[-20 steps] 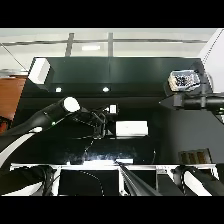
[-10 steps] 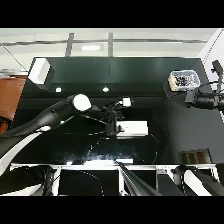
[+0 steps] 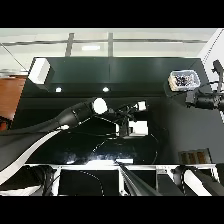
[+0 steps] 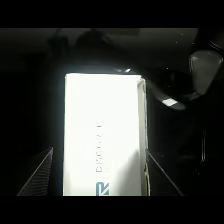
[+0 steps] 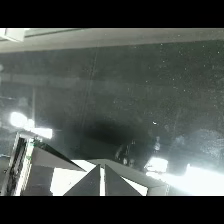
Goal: Fold the box and place the chain.
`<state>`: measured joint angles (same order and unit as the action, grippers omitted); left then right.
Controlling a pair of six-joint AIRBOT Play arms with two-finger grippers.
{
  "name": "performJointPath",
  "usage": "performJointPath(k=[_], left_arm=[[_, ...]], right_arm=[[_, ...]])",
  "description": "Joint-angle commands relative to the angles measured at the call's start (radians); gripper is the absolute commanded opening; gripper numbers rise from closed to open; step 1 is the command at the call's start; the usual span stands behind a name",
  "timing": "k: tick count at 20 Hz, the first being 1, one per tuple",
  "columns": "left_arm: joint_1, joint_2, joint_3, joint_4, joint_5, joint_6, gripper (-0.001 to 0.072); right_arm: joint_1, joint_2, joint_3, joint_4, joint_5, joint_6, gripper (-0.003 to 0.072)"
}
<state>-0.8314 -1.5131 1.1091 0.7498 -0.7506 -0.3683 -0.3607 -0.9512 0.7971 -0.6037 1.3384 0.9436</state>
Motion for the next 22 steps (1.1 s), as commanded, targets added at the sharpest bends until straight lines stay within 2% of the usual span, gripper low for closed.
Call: performJointPath(k=[1,3,9,22], left_arm=[[-0.005,-0.01,0.005,0.002,-0.003,-0.06,0.0707],[-0.01,-0.01,0.005,0.004,-0.016,-0.06,0.0707],[-0.04,-0.01,0.005,0.122,-0.012,-0.093,0.0708],[-0.04,-0.014,0.005,0.129,-0.01,-0.093,0.0709]], right_arm=[[-0.001,0.001,0.0,0.0,-0.001,-0.006,0.0036],[-0.001,0.001,0.0,0.0,-0.001,-0.006,0.0036],[-0.001,0.001,0.0,0.0,-0.001,-0.006,0.0036],[-0.001,0.001,0.0,0.0,0.0,-0.006,0.0036]])
